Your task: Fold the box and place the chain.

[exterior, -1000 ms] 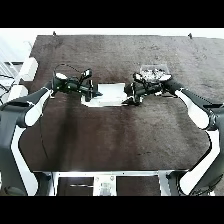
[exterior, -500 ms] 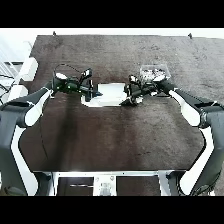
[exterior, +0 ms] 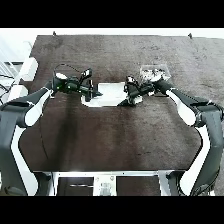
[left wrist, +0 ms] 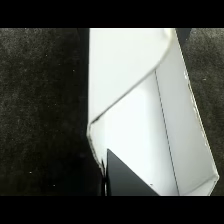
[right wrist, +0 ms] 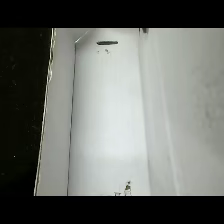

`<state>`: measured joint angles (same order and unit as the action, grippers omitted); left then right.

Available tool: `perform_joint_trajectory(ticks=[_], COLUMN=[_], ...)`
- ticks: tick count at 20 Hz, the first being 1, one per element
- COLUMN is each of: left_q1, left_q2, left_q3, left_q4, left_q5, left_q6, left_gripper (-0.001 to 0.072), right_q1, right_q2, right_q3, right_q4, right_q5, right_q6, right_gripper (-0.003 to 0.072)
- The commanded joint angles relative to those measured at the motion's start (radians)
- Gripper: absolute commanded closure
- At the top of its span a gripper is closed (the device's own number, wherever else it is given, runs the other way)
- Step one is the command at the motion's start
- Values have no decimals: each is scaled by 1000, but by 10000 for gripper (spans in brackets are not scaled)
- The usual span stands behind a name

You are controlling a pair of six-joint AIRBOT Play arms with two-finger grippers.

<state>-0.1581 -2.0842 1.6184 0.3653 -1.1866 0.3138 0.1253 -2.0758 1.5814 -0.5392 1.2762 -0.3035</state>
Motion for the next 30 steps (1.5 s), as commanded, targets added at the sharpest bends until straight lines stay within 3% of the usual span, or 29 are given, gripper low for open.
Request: perform_joint_trajectory(ticks=[1,6,30], left_q1=[0,0,0], left_q2=[0,0,0], left_q3=[0,0,0], left_q4=[0,0,0], left_q5=[0,0,1], left_q6=[0,0,0], left_gripper=[692,692,692], right_q1=[2,2,2], right_q2=[-9,-10,-10], right_q3=[11,11,10], right_q4=[-4,-13,-11], right_q5=[-1,0,0], right_q6=[11,11,11], right_gripper=[33,98,98])
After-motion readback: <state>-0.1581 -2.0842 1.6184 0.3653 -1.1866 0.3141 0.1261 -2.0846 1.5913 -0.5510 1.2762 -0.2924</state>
